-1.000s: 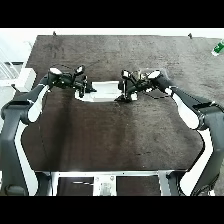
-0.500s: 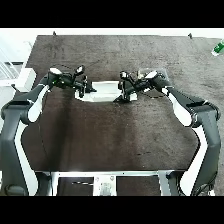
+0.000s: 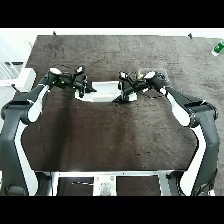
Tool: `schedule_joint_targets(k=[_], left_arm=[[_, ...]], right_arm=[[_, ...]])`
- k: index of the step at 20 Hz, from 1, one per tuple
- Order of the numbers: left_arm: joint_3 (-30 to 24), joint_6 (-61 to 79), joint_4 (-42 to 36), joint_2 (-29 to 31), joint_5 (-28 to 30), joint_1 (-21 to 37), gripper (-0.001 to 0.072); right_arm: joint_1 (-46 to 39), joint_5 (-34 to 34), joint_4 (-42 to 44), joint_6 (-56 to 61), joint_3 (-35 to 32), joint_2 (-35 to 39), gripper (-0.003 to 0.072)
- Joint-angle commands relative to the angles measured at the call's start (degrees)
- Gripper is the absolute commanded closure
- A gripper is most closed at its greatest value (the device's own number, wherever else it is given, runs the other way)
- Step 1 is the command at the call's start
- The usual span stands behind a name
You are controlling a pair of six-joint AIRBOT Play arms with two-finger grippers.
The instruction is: Fold the box and place the chain.
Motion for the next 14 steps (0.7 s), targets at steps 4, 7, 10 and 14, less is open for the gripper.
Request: schedule_joint_targets(k=[4,7,10,14], left_arm=[[0.0,0.0,0.0,0.0,0.0,0.1,0.0691],[0.0,0.0,0.0,0.0,0.0,0.1,0.0691],[0.0,0.0,0.0,0.0,0.0,0.1,0.0691],[0.0,0.0,0.0,0.0,0.0,0.1,0.0691]], right_arm=[[0.1,0.0,-0.2,-0.2,0.2,-0.4,0.0015],[0.1,-0.2,-0.2,-0.2,0.2,-0.6,0.0016],[-0.2,-0.4,-0.3,-0.2,0.2,-1.1,0.0016],[-0.3,-0.4,0.3,-0.3,0.2,-1.1,0.0048]])
